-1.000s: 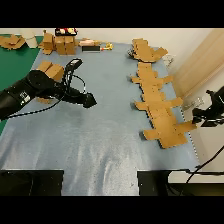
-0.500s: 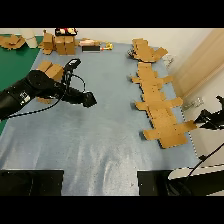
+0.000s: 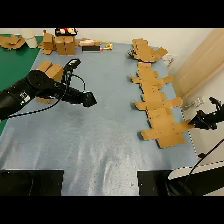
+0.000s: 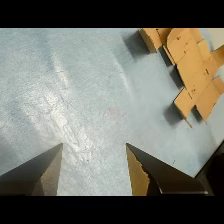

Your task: Fold the box.

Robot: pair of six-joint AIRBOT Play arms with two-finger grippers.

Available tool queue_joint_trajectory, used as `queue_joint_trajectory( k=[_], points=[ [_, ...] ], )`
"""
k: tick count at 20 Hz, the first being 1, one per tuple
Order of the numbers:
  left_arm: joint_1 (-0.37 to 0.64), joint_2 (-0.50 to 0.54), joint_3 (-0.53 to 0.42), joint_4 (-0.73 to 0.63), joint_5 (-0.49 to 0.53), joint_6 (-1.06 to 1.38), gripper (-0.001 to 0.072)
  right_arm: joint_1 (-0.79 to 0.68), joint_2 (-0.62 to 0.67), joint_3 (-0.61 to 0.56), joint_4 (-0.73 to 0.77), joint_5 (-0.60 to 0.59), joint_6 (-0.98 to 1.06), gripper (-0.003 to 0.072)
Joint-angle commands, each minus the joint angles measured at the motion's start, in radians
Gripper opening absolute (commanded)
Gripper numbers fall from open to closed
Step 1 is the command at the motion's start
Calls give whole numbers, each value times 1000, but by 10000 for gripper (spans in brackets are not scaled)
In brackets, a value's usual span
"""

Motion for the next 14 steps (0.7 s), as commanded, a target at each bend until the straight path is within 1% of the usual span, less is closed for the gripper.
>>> queue_joint_trajectory(
  k=[1,2,3,4,7,9,11,14],
  points=[
    [0,0,0,0,-8,-1,590,26,-2,1,55,-110,-26,198],
    [0,0,0,0,-11,0,590,39,-2,1,60,-138,-26,189],
    [0,0,0,0,-11,0,590,56,-2,0,62,-174,-23,64],
    [0,1,0,0,-11,0,590,72,-1,-5,63,-208,-11,7],
    [0,0,0,0,-32,0,590,122,36,-45,82,-267,47,6],
    [0,0,0,0,-45,-1,590,146,93,-61,126,-254,63,6],
    [0,0,0,0,-44,0,590,165,154,-71,217,-218,95,5],
    [0,0,0,0,-45,0,590,217,247,-115,230,-201,117,5]
  ],
)
